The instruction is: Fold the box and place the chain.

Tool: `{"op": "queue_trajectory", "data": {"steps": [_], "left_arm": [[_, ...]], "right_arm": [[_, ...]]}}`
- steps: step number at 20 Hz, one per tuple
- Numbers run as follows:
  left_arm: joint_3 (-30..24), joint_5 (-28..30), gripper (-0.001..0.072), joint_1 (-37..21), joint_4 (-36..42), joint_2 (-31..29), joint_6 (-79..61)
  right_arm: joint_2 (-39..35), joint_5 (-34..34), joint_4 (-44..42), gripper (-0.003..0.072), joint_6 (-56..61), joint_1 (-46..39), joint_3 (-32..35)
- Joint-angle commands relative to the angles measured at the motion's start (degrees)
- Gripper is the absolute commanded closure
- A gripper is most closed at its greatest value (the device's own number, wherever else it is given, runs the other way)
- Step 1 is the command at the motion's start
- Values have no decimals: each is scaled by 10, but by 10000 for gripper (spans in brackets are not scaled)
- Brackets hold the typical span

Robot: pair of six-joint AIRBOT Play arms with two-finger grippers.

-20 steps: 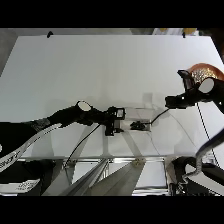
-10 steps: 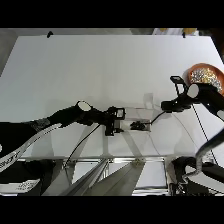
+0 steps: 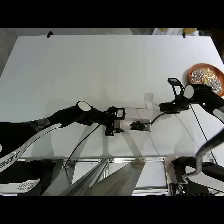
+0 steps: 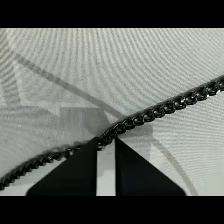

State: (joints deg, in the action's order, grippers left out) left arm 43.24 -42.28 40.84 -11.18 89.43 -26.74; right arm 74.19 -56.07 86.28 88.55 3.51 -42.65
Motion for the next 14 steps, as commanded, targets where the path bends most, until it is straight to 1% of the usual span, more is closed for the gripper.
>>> {"op": "queue_trajectory", "data": {"steps": [1,4,6,9,12,14], "left_arm": [[0,0,477,0,0,0,0],[0,0,477,0,0,0,0],[0,0,477,0,0,0,0],[0,0,477,0,0,0,0],[0,0,477,0,0,0,0],[0,0,477,0,0,0,0]], "right_arm": [[-2,-8,1,668,-1,1,0],[-42,-23,1,669,-1,1,0],[-90,-44,1,669,-1,1,0],[-177,-99,-4,669,-3,1,0],[-273,-147,-51,669,-25,1,0],[-336,-175,-99,669,-46,1,0]]}}
